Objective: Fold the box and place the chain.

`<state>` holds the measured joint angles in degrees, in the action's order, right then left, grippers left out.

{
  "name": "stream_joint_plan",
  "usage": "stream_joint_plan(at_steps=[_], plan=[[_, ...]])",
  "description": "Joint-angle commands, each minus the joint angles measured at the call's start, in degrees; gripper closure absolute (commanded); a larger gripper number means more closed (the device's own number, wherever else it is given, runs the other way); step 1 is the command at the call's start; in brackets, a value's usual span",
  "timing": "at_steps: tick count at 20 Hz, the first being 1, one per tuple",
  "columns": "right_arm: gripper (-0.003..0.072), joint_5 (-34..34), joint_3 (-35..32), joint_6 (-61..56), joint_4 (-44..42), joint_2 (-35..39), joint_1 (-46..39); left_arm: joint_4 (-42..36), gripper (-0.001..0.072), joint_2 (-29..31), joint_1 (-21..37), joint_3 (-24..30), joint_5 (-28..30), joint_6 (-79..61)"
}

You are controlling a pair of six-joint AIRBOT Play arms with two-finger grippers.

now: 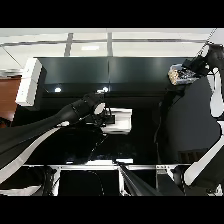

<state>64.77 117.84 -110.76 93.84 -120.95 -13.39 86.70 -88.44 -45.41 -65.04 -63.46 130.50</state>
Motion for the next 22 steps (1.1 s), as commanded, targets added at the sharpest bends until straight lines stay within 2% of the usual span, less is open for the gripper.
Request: stream_joint_plan(at_steps=[1,3,4,5,6,7,8,12,17,22], plan=[[0.0133,-2.2,0.6,0.3,0.0,-1.4,-0.6,0.0,0.0682,0.0,0.0,-0.1,0.0,0.0],[0.0134,-1.6,0.5,0.3,0.2,-1.8,-0.9,0.0,0.0682,0.0,0.0,-0.1,0.0,0.0],[0.021,-1.1,0.5,0.3,0.2,-1.9,-0.9,0.0,0.0682,0.0,0.0,-0.1,0.0,0.0],[0.0456,-0.5,0.5,0.3,0.2,-1.9,-1.0,0.0,0.0682,0.0,0.0,-0.1,-0.1,0.0],[0.0603,0.2,0.5,0.3,0.2,-1.6,-0.9,0.0,0.0683,0.0,0.0,-0.1,-0.1,0.0],[0.0618,1.1,0.5,0.9,0.2,-1.1,-0.9,0.0,0.0682,0.0,0.0,-0.1,0.0,0.0],[0.0672,2.0,0.5,2.0,0.2,-0.3,-0.9,0.0,0.0682,0.0,0.0,-0.1,0.0,0.0],[0.0672,4.7,0.5,11.7,-0.5,7.9,-0.5,0.0,0.0682,0.0,0.0,-0.1,0.0,0.0],[0.0672,9.0,-1.6,20.1,-1.9,26.2,0.1,0.0,0.0682,0.0,0.0,-0.1,0.2,0.0],[0.0673,10.0,-3.7,23.3,-14.0,43.4,-0.1,0.0,0.0683,0.0,0.0,-0.1,0.0,0.0]])
